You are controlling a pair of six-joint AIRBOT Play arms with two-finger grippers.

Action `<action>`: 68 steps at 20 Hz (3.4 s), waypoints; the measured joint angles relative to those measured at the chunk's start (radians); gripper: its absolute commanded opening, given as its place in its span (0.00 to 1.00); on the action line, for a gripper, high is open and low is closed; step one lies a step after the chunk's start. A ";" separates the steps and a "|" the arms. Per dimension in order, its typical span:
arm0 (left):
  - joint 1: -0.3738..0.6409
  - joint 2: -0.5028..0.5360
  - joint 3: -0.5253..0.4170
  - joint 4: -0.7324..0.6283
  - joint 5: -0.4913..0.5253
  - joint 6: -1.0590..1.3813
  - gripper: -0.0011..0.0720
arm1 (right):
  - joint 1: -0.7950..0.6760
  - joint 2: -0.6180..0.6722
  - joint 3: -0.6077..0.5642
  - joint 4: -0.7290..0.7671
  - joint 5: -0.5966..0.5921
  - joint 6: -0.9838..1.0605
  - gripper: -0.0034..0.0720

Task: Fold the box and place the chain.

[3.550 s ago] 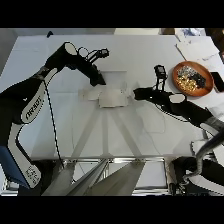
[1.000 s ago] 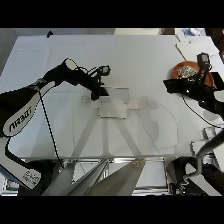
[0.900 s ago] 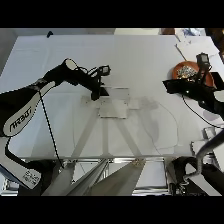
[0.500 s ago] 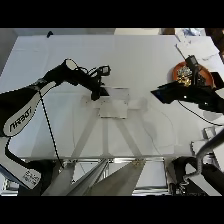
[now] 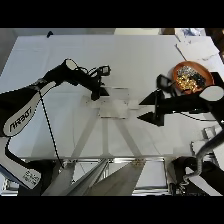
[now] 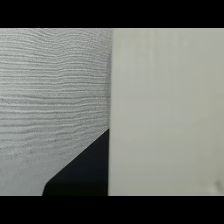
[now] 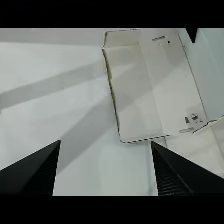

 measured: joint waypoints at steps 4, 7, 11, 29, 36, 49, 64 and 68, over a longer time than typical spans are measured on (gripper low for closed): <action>0.000 0.000 0.000 0.000 0.000 0.000 0.03 | 0.109 -0.004 0.000 -0.061 -0.150 -0.049 0.90; 0.000 0.000 0.000 0.000 0.000 0.000 0.03 | 0.144 -0.009 0.000 -0.069 -0.204 -0.059 0.90; 0.000 0.000 0.000 0.000 0.000 0.000 0.03 | 0.159 -0.036 0.000 -0.081 -0.237 -0.065 0.90; 0.000 0.000 0.000 0.000 0.000 0.000 0.03 | 0.056 -0.418 0.000 0.087 -0.317 -0.530 0.90; 0.000 0.000 0.000 0.000 0.000 0.000 0.03 | 0.064 -0.466 -0.013 0.188 -0.322 -0.644 0.90; 0.000 0.000 0.000 0.000 0.000 0.000 0.03 | 0.094 -0.474 -0.040 0.349 -0.383 -0.520 0.90; 0.000 0.000 0.000 0.000 0.000 0.000 0.03 | 0.094 -0.429 -0.040 0.274 -0.463 -0.140 0.90; 0.000 0.000 0.000 0.000 0.000 0.000 0.03 | 0.094 -0.429 -0.040 0.247 -0.465 -0.071 0.90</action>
